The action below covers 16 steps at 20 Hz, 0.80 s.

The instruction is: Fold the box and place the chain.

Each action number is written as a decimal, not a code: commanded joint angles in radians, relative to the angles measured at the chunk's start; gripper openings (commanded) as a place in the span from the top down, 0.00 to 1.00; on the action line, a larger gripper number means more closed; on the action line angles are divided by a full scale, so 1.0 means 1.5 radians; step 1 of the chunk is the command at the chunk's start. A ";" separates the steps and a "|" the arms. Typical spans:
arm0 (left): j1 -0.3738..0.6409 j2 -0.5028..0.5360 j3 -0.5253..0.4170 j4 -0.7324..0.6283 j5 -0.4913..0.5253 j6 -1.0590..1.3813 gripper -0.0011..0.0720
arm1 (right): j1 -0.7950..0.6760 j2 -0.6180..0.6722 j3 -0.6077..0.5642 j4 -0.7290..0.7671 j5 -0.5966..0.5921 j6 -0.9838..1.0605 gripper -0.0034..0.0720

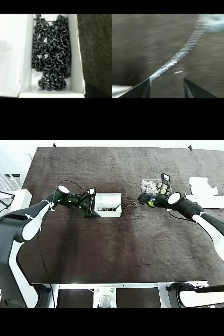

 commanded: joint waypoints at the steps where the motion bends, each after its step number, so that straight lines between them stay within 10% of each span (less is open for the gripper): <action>1: 0.001 0.001 0.000 0.000 0.000 0.000 0.35 | -0.042 -0.080 0.053 0.041 -0.001 -0.021 0.33; 7: 0.001 0.001 0.000 0.000 0.000 0.000 0.35 | -0.031 -0.203 0.187 0.112 0.004 -0.044 0.35; 10: 0.001 0.001 0.000 0.000 0.000 0.000 0.35 | -0.013 -0.232 0.227 0.158 0.015 -0.075 0.67; 11: 0.001 0.001 0.000 0.000 0.000 0.000 0.35 | -0.006 -0.228 0.228 0.158 0.015 -0.075 0.93; 16: 0.001 0.001 0.000 0.000 0.001 0.000 0.35 | 0.028 -0.062 0.169 0.082 0.024 -0.074 0.94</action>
